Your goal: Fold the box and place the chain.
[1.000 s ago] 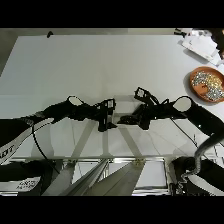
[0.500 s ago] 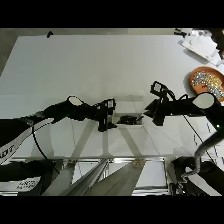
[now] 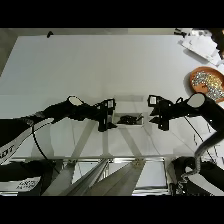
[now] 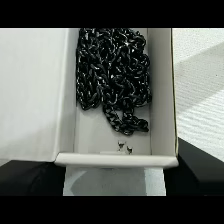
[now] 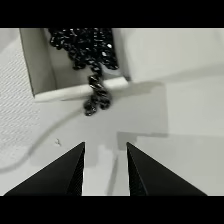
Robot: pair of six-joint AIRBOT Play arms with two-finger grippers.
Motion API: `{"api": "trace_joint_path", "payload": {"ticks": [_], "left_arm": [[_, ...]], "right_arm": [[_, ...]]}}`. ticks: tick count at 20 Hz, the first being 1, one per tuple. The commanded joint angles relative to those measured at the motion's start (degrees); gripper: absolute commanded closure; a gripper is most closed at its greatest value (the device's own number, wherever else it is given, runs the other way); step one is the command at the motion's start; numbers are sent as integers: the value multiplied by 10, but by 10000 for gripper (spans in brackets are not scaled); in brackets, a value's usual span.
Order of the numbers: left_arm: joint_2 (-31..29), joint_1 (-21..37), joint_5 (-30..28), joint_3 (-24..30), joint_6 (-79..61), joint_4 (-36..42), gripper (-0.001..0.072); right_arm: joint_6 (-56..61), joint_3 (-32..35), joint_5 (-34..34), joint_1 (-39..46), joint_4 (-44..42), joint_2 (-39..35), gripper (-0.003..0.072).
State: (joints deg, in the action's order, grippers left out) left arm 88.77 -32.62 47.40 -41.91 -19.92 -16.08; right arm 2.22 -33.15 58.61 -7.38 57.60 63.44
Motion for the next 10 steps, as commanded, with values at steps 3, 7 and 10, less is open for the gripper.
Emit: {"api": "trace_joint_path", "payload": {"ticks": [3, 7, 10], "left_arm": [[0, 0, 0, 0, 0, 0, 437], [0, 0, 0, 0, 0, 0, 437], [0, 0, 0, 0, 0, 0, 437]], "right_arm": [[-20, 0, -46, -52, 3, 59, 387], [-7, 0, -69, -54, -5, 69, 393], [-12, 0, -74, -54, -46, 80, 393]]}}
